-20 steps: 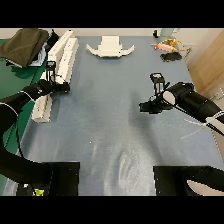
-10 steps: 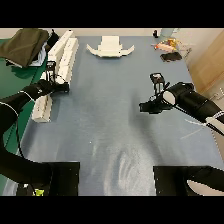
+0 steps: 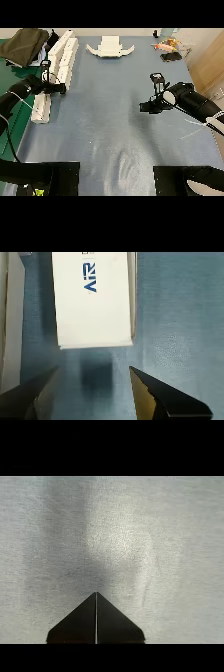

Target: Fold the box.

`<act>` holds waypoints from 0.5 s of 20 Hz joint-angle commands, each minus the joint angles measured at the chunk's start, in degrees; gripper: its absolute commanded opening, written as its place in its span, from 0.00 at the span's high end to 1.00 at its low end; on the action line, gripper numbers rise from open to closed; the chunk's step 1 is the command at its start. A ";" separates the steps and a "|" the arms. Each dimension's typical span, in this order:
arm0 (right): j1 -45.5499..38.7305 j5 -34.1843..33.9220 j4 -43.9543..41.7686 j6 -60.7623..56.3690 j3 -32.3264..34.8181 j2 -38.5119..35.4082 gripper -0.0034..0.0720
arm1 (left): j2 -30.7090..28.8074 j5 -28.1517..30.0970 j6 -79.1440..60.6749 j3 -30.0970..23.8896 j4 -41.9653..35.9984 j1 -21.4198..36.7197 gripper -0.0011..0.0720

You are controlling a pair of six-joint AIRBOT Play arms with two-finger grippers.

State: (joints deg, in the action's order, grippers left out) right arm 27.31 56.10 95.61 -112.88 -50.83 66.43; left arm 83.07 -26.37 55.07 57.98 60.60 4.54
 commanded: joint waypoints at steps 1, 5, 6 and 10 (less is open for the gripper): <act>0.02 0.28 -0.20 -0.02 -0.04 0.04 0.95 | -6.29 -10.25 0.09 0.07 -0.04 1.29 0.03; 0.02 1.88 -0.96 0.00 -0.04 0.04 0.95 | -13.20 -21.31 2.45 0.07 2.38 1.29 0.03; 0.02 2.32 -0.96 0.00 -0.04 0.04 0.95 | -14.58 -23.69 4.57 0.07 4.33 1.29 0.03; 0.04 2.12 -2.16 0.13 -0.07 0.04 0.95 | -18.86 -30.56 8.00 0.07 6.34 1.16 0.03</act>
State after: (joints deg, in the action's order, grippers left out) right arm 27.33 58.04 94.41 -112.88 -50.83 66.43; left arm 67.40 -50.22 60.40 57.98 65.30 5.74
